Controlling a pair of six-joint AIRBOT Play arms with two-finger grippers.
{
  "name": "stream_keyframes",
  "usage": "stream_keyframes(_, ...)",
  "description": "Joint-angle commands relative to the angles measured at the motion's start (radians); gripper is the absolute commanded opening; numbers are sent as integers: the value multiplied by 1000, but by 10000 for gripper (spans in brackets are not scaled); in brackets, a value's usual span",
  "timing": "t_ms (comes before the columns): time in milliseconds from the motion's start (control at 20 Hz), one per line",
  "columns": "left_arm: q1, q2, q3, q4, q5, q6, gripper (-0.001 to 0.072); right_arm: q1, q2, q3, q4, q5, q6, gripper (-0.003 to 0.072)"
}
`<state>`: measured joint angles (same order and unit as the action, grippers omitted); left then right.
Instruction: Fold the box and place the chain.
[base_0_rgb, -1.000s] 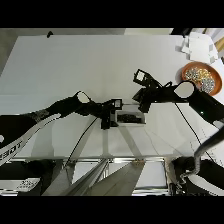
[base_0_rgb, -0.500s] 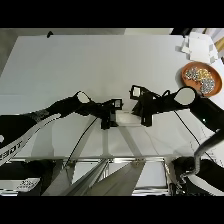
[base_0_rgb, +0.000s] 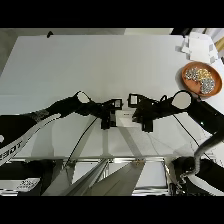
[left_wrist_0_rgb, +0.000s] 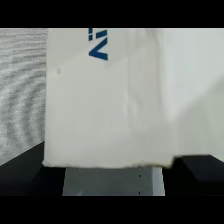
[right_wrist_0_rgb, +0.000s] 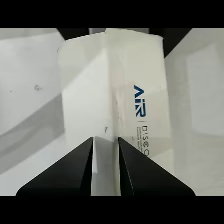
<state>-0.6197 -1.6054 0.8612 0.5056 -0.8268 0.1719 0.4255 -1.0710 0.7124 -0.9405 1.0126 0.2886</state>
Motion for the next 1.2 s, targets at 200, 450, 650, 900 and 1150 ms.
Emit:
stream_keyframes(200,1,1,0,0,0,0,8,2,1,-1,-71,-69,31,198)
stream_keyframes(450,1,1,0,0,0,0,8,2,1,-1,-101,-100,81,189)
stream_keyframes(650,1,1,0,0,0,0,8,2,1,-1,-98,-100,81,149)
stream_keyframes(900,1,1,0,0,0,0,8,2,1,-1,-98,-92,81,147)
stream_keyframes(1150,1,1,0,0,0,0,8,1,5,-1,-98,-82,81,147)
